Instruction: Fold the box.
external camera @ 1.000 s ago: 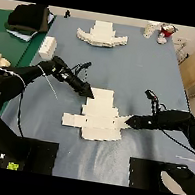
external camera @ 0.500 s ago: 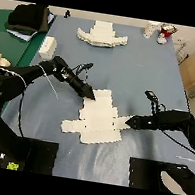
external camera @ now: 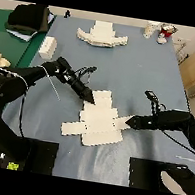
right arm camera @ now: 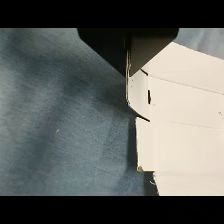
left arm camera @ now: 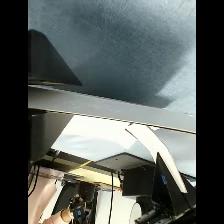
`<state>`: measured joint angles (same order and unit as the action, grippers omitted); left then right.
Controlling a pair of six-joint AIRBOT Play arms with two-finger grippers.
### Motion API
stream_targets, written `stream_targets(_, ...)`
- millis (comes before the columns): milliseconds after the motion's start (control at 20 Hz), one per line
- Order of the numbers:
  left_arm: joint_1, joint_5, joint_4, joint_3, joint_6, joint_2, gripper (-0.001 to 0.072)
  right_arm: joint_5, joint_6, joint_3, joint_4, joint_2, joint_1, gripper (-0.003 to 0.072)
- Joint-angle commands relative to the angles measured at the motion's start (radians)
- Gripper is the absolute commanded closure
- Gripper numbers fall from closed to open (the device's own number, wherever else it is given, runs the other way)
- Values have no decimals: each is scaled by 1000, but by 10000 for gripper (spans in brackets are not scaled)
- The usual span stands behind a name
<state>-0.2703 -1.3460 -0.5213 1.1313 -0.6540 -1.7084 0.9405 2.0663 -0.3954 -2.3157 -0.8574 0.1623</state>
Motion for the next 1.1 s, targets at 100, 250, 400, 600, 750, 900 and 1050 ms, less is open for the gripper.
stream_targets(100, -4, 0, -9, 1, 3, 0, 552, -1, -1, 0, 4, 0, 0, 683)
stream_targets(250, 0, 3, -9, 4, 3, 0, 551, -1, -1, 0, 4, 0, 0, 683)
stream_targets(400, 7, 1, -11, 20, 2, 0, 551, -1, -1, 0, 4, 0, 0, 683)
stream_targets(600, 40, -14, -11, 41, -13, 0, 550, -1, -1, 0, 4, 0, 0, 683)
stream_targets(750, 53, -66, -23, 34, -18, 0, 550, -5, -1, 2, 5, 0, 0, 683)
stream_targets(900, 51, -85, -25, 14, -18, 0, 550, -15, -1, 2, 5, 0, 0, 683)
stream_targets(1050, 51, -87, -25, 12, -18, 0, 550, -17, -2, 2, 5, 0, 0, 682)
